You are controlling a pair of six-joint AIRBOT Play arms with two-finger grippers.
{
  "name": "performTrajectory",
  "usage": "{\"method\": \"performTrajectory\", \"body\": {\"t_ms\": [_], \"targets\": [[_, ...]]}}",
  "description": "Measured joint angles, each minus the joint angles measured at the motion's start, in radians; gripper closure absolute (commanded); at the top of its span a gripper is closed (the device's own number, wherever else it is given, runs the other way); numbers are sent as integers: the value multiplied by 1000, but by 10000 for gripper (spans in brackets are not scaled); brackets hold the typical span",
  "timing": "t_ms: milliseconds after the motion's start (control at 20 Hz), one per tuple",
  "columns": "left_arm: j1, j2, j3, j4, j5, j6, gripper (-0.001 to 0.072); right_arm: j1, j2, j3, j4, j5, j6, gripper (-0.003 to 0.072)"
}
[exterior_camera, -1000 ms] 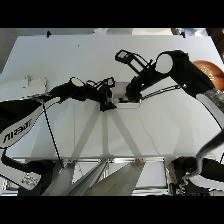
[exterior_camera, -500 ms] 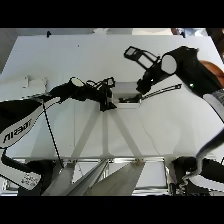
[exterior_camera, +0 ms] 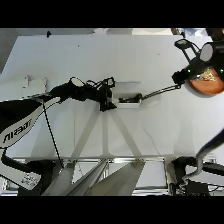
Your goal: Fold the box and place the chain.
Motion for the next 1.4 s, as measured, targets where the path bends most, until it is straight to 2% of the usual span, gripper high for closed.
{"method": "performTrajectory", "body": {"t_ms": [200,700,800,900,1000,1250,1400], "targets": [[0,0,0,0,0,0,691,-51,-78,0,-3,-25,16,251],[0,0,0,0,0,0,691,-71,-270,0,-8,-202,113,259],[0,0,0,0,0,0,691,-70,-292,0,-8,-248,136,306],[0,0,0,0,0,0,690,-70,-307,1,-6,-273,153,459],[0,0,0,0,0,0,691,-70,-320,2,3,-281,161,670],[0,0,0,0,0,0,691,-70,-319,0,-1,-291,134,677],[0,0,0,0,0,0,691,-73,-264,-2,-22,-276,111,678]]}}
